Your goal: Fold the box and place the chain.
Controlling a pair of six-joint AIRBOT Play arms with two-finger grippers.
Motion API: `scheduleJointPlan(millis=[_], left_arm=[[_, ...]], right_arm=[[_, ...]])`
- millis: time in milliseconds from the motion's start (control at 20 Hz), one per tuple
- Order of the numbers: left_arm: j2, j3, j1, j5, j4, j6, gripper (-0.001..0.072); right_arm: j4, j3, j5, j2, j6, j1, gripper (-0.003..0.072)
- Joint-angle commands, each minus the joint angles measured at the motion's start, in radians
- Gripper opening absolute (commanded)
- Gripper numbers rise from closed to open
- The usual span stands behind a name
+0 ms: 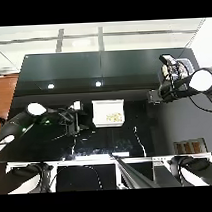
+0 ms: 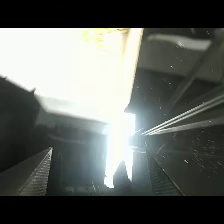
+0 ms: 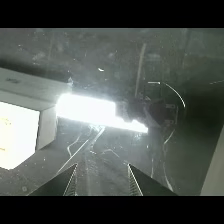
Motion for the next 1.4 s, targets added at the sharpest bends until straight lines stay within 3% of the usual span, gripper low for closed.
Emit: scheduleJointPlan(millis=[0,150,500,1350], left_arm=[[-0.105,0.031,-0.048,0.063,-0.032,0.119,0.0709],[-0.127,0.043,-0.057,0.103,-0.042,0.074,0.0708],[-0.182,0.114,-0.077,0.073,-0.044,0.047,0.0708],[-0.179,0.115,-0.106,0.02,-0.031,-0.019,0.0708]], right_arm=[[0.006,0.0,0.01,0.0,0.019,0.001,0.0375],[0.006,0.0,0.011,0.0,0.018,0.001,0.0376],[0.004,-0.003,0.01,0.0,0.018,0.0,0.0376],[0.004,-0.066,-0.032,0.0,0.018,0.0,0.0375]])
